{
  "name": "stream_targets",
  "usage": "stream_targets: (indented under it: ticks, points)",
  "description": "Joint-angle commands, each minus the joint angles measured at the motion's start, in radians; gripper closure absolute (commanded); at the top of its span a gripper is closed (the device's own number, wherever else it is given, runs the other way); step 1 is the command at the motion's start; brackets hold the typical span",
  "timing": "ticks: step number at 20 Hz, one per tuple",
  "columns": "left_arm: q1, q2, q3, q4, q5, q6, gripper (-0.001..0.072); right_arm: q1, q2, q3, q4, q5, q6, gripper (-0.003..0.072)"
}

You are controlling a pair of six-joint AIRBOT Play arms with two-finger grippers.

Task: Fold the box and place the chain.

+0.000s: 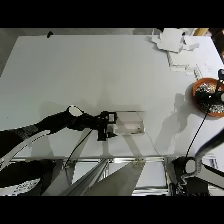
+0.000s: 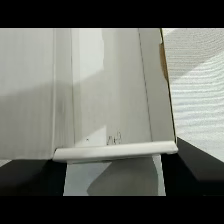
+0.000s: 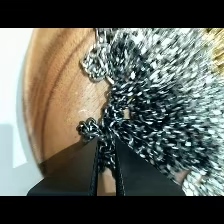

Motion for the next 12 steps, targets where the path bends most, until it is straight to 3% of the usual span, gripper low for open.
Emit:
stream_targets:
  ticks: [1, 5, 9, 12]
  points:
    - [0.000, 0.000, 0.000, 0.000, 0.000, 0.000, 0.0558, 0.001, 0.123, 0.001, -0.004, 0.085, -0.001, 0.0671]
    - [0.000, 0.000, 0.000, 0.000, 0.000, 0.000, 0.0558, 0.001, 0.267, 0.001, 0.040, 0.225, -0.008, 0.0671]
    - [0.000, 0.000, 0.000, 0.000, 0.000, 0.000, 0.0558, 0.068, 0.425, 0.001, 0.389, 0.443, -0.238, 0.0671]
    - [0.000, 0.000, 0.000, 0.000, 0.000, 0.000, 0.0558, 0.205, 0.560, 0.001, 0.542, 0.617, -0.357, 0.0671]
